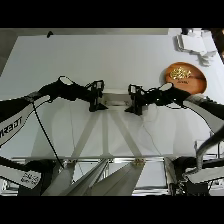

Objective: Fold the box and place the chain.

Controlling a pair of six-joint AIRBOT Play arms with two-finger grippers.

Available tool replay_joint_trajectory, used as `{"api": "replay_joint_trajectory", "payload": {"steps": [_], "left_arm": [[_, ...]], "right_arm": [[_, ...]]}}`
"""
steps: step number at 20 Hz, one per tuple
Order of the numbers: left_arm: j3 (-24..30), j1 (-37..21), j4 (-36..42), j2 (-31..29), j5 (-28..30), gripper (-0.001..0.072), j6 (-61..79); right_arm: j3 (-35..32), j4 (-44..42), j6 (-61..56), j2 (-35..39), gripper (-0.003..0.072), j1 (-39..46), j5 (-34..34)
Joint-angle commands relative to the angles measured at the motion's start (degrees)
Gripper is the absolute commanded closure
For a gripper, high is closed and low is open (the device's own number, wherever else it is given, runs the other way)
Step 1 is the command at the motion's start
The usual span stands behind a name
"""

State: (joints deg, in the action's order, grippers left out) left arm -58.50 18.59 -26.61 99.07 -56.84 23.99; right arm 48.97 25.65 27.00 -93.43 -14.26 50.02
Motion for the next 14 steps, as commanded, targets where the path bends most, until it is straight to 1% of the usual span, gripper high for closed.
{"api": "replay_joint_trajectory", "payload": {"steps": [1, 13, 14], "left_arm": [[0.02, 0.07, -0.44, 0.04, 0.46, 0.0492, -0.02], [0.02, 0.07, -0.46, 0.04, 0.46, 0.0492, -0.02], [0.02, 0.07, -0.44, 0.04, 0.46, 0.0492, -0.04]], "right_arm": [[0.02, 0.00, 0.00, 0.04, 0.0143, -0.07, 0.11], [0.02, -0.48, 0.00, 0.04, 0.0138, -0.07, -0.13], [0.02, -0.70, 0.00, 0.09, 0.0067, -0.04, -0.28]]}}
